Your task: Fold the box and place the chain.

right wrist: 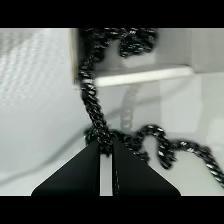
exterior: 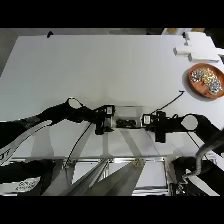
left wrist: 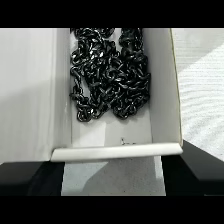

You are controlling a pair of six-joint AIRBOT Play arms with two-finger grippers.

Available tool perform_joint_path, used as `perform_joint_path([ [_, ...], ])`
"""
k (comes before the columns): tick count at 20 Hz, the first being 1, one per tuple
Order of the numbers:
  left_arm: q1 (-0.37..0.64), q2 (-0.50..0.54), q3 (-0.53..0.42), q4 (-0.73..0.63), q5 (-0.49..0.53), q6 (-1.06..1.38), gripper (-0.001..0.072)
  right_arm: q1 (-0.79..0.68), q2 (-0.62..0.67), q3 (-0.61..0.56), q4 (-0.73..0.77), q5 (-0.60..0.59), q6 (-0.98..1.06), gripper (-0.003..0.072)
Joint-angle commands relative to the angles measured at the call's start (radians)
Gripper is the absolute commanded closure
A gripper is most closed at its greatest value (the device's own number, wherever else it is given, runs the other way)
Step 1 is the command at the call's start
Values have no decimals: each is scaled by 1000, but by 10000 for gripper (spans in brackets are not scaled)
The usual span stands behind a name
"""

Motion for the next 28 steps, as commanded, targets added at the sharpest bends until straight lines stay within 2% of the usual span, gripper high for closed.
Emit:
perform_joint_path([
  [1, 1, 1, 0, 0, 0, 0, 675, 1, 41, 109, -71, 112, 109, 664],
  [4, 1, 1, 0, 0, 0, 0, 675, 1, 41, 250, 17, 229, 109, 664],
  [7, 1, 1, 0, 0, 0, 0, 675, 50, 41, 326, 113, 248, 109, 664],
  [9, 1, 1, 0, 0, 0, 0, 675, 127, 41, 359, 154, 223, 109, 664],
  [13, 1, 1, 0, 0, 0, 0, 675, 273, 34, 369, 216, 56, 110, 664],
  [16, 1, 1, 0, 0, 0, 0, 675, 320, -16, 369, 215, -22, 204, 664],
  [24, 1, 1, 0, 0, 0, 0, 675, 349, -227, 369, 144, -17, 329, 663],
  [25, 1, 1, 0, 0, 0, 0, 675, 349, -242, 369, 130, -17, 345, 650],
  [27, 1, 1, 0, 0, 0, 0, 675, 348, -238, 369, 105, -17, 345, 460],
  [28, 1, 1, 0, 0, 0, 0, 675, 348, -227, 369, 79, -14, 348, 431],
])
